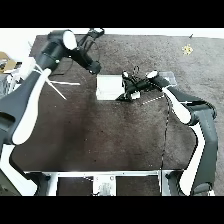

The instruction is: Fold the box and place the chain.

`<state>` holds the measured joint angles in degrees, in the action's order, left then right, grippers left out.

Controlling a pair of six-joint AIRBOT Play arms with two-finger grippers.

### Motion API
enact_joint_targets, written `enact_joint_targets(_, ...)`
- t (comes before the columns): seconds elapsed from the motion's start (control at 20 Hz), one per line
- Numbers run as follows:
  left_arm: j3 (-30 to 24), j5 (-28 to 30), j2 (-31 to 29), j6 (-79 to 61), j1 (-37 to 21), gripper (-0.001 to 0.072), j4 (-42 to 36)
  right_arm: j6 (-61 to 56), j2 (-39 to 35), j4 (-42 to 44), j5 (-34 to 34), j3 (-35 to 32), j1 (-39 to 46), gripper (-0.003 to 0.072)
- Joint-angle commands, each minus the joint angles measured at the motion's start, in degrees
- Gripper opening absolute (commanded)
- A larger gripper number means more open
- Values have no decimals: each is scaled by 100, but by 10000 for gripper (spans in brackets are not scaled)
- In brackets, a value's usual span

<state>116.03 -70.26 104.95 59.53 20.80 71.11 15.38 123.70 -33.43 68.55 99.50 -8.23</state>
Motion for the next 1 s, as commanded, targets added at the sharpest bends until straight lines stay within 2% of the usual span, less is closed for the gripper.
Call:
enact_joint_targets(0.0,-352,-50,-33,-2706,-850,392,-2549,-2,2,2,0,0,-4,385)
enact_joint_targets(0.1,-649,-297,138,-3713,-1283,391,-3403,-2,2,2,2,0,-2,385)
enact_joint_targets(0.25,-944,-706,588,-4868,-1700,396,-4103,-2,2,2,2,0,-2,384)
enact_joint_targets(0.3,-990,-850,726,-5254,-1779,517,-4166,-2,2,2,2,0,-2,384)
enact_joint_targets(0.35,-992,-935,885,-5591,-1825,563,-4131,-2,2,2,2,0,-2,384)
enact_joint_targets(0.4,-992,-951,1025,-5884,-1847,564,-4061,-2,0,2,2,0,-2,384)
enact_joint_targets(0.45,-997,-940,1152,-6199,-1847,642,-4057,-2,2,2,2,0,-2,385)
enact_joint_targets(0.6,-997,-1008,1523,-6730,-1790,665,-4072,-2,2,2,0,0,-2,385)
enact_joint_targets(0.7,-997,-990,1751,-6913,-1779,714,-4081,-2,2,2,2,0,-2,384)
enact_joint_targets(0.95,-999,-988,1969,-8006,-1707,714,-4092,-2,2,2,2,0,-2,384)
